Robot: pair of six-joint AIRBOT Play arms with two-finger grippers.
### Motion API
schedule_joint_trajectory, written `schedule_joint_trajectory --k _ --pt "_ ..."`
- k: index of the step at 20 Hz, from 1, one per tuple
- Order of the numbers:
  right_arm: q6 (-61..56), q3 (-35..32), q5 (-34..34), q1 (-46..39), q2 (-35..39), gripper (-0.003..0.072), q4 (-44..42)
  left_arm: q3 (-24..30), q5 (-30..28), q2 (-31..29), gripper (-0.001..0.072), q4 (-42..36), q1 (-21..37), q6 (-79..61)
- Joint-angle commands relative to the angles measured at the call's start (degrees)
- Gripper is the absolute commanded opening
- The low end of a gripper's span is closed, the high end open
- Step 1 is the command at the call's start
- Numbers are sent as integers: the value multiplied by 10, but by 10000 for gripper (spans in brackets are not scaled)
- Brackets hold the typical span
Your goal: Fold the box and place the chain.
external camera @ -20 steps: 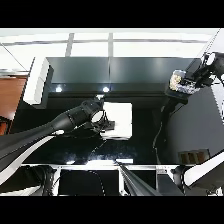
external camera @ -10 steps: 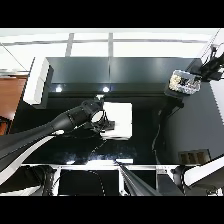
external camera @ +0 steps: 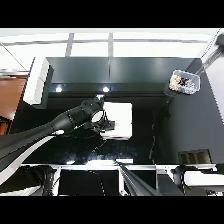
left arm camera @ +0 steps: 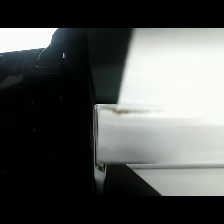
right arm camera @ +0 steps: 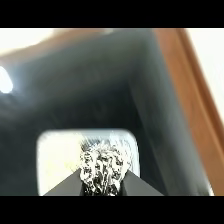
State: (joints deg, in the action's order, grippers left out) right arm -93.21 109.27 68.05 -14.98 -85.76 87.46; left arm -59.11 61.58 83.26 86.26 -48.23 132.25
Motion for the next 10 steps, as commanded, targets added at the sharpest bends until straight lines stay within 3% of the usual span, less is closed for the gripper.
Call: schedule_joint_trajectory --k 1,4,7,10 --pt "12 62 -6 0 58 15 -38 0 0 0 27 0 0 0" --pt "33 81 7 0 101 15 -97 0 0 0 27 0 0 0" --pt "58 78 80 0 143 15 -150 0 0 0 27 0 0 0" --pt "89 29 111 0 202 14 -210 0 -1 0 27 0 0 0"
